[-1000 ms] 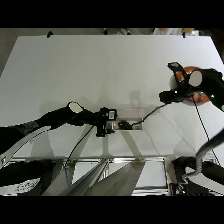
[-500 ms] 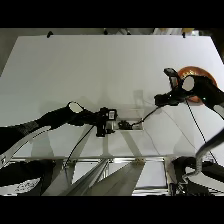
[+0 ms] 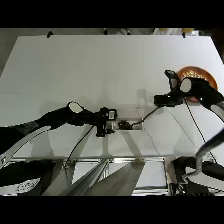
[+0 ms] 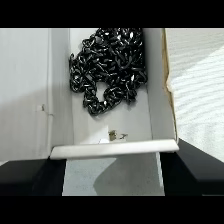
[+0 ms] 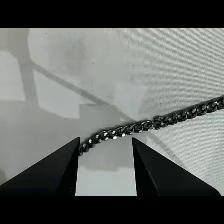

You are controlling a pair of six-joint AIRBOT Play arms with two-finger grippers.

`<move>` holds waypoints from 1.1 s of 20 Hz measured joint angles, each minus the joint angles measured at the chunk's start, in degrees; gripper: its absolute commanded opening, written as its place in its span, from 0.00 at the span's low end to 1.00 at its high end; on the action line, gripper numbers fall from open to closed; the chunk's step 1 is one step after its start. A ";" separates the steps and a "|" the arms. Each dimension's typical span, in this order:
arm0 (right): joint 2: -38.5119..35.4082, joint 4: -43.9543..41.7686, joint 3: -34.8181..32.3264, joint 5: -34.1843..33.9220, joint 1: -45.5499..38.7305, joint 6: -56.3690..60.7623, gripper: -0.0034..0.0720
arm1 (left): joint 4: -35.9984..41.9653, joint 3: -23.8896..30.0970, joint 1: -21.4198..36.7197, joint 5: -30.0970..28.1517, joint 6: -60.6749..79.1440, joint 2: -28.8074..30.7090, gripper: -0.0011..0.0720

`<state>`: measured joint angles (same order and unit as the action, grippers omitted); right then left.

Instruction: Fold the box and place the chain.

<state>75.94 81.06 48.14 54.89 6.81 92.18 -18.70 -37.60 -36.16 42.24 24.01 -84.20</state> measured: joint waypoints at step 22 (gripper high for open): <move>-17.57 0.02 -0.07 6.95 6.12 -3.72 0.07 | 0.00 0.00 0.00 0.02 0.00 0.00 0.55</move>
<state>58.37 81.08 48.07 61.84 12.93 88.47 -18.70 -37.60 -36.16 42.26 24.01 -84.20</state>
